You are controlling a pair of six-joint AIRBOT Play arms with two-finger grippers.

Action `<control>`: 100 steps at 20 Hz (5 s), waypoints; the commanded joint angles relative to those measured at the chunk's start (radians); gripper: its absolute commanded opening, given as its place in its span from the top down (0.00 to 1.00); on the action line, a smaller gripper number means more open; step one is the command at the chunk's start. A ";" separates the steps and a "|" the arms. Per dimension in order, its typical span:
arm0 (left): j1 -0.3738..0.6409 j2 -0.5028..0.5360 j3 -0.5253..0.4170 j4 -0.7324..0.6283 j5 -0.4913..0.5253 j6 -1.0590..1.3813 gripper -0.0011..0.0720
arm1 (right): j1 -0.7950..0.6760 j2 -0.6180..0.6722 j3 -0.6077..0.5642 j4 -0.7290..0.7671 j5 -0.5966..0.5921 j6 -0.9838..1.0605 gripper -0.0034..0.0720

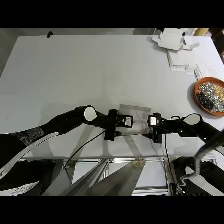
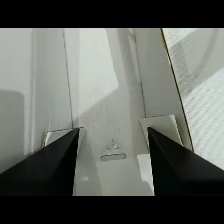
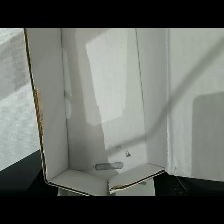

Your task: Fold the box and place the chain.

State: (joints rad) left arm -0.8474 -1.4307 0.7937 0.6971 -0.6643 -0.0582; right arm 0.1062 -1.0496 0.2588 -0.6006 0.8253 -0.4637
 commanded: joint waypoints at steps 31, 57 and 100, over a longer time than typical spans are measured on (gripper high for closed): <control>0.202 0.063 -0.074 0.162 -0.179 -1.490 0.98 | 0.000 0.000 0.000 0.003 -0.002 0.002 0.35; 0.029 0.124 0.010 0.130 -0.103 -1.533 0.45 | 0.000 0.000 0.000 0.003 -0.002 0.002 0.35; -0.183 -0.300 0.539 0.767 -0.575 -2.355 0.64 | 0.000 0.000 0.000 0.003 -0.002 0.002 0.35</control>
State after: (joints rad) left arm -1.0294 -1.7210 1.3323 1.4567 -1.2396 -2.4100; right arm 0.1062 -1.0496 0.2588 -0.5983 0.8223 -0.4614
